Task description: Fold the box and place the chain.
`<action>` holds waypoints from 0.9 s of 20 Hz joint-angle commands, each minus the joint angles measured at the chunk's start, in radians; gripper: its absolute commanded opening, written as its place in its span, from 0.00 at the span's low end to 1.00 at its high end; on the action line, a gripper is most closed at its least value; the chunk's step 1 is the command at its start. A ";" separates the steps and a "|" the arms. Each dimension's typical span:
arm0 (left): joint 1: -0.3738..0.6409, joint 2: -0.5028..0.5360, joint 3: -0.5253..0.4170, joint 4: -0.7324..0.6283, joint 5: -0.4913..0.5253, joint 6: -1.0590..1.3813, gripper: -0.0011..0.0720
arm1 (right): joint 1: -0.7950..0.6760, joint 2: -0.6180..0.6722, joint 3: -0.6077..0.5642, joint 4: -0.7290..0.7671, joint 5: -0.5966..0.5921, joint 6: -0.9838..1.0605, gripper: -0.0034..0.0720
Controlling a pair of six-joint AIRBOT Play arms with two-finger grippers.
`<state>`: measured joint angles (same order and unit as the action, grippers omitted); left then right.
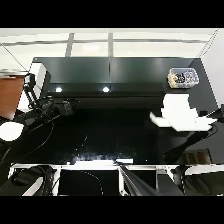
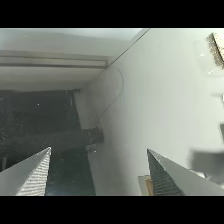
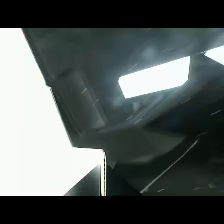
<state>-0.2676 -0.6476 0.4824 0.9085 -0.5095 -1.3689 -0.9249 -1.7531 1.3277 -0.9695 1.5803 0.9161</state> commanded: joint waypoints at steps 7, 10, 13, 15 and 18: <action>-0.001 0.000 0.001 -0.002 -0.008 0.000 0.98 | 0.245 0.493 -0.614 0.431 -0.375 -0.015 0.06; -0.001 -0.008 0.000 -0.012 -0.039 -0.010 0.98 | 0.429 0.724 -0.844 0.523 -0.559 -0.017 0.06; -0.001 -0.066 0.000 -0.026 -0.092 -0.010 0.98 | 0.640 0.940 -0.999 0.600 -0.672 -0.063 0.06; -0.002 -0.146 0.000 -0.093 -0.153 0.011 0.98 | 0.775 1.058 -1.052 0.618 -0.730 -0.115 0.06; -0.007 -0.273 0.005 -0.197 -0.145 0.111 0.98 | 0.945 1.140 -1.063 0.600 -0.796 -0.130 0.06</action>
<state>-0.2718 -0.8207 0.4843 0.8078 -0.6281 -1.3338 -0.1436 -0.7223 0.3141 -0.3923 0.8925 0.8177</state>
